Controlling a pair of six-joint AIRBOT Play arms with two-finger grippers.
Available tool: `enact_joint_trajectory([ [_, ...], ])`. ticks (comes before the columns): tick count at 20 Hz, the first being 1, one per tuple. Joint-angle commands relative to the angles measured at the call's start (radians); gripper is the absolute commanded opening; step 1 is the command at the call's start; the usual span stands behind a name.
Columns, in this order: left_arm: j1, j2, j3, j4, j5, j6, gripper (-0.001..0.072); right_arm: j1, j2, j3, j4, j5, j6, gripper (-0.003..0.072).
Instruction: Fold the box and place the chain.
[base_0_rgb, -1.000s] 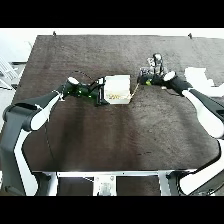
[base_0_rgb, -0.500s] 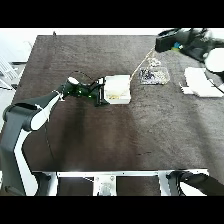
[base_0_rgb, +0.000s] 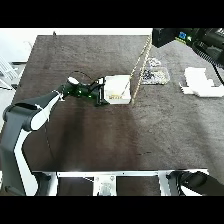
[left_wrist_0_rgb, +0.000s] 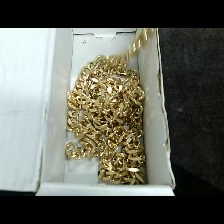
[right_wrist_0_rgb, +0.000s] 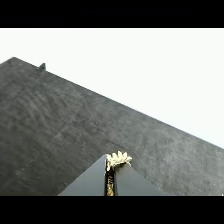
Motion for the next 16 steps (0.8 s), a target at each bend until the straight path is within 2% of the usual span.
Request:
enact_joint_trajectory([
  [1, 0.000, 0.000, 0.000, 0.000, -0.001, 0.000, 0.0620, 0.025, -0.019, 0.006, -0.010, -0.003, 0.008, 0.0006],
  [9, 0.000, 0.000, 0.000, 0.000, 0.000, 0.000, 0.0620, 0.039, -0.146, 0.005, 0.007, -0.078, 0.026, 0.0006],
  [16, 0.000, 0.000, 0.000, 0.000, 0.001, 0.000, 0.0620, 0.039, -0.216, -0.016, 0.054, -0.085, 0.033, 0.0007],
])
